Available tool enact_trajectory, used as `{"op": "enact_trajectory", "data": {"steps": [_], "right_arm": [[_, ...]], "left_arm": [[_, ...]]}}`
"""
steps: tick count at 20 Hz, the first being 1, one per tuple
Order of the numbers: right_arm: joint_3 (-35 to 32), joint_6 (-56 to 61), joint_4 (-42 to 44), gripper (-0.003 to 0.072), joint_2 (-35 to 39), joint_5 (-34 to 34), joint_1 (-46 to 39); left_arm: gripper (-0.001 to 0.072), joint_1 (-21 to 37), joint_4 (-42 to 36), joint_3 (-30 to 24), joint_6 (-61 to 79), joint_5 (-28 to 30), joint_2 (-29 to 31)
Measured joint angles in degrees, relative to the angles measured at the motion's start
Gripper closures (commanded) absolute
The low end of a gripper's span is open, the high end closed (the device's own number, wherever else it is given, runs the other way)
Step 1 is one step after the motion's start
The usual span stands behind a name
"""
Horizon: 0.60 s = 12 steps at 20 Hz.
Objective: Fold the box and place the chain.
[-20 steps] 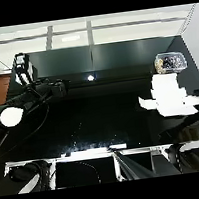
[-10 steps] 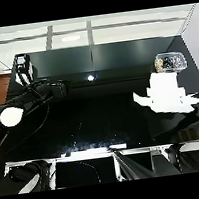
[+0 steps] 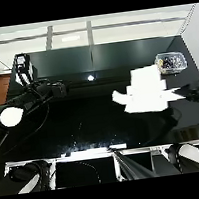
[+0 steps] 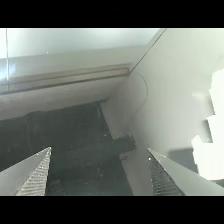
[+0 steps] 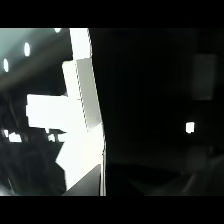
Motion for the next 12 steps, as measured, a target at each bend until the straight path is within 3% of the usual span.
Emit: {"op": "enact_trajectory", "data": {"steps": [5,9,12], "right_arm": [[-8.1,-1.4,6.4,0.0642,10.7,-8.0,21.2],[-14.5,-1.8,7.6,0.0642,16.5,-22.9,37.9],[-16.8,-1.9,7.6,0.0643,17.9,-32.5,47.0]], "left_arm": [[0.0009,0.0,-2.2,0.0,0.0,-5.7,-1.5],[0.0008,0.6,-5.3,0.0,-0.2,-11.8,-7.0],[0.0006,3.3,-13.2,0.0,4.3,-18.1,-13.3]]}}
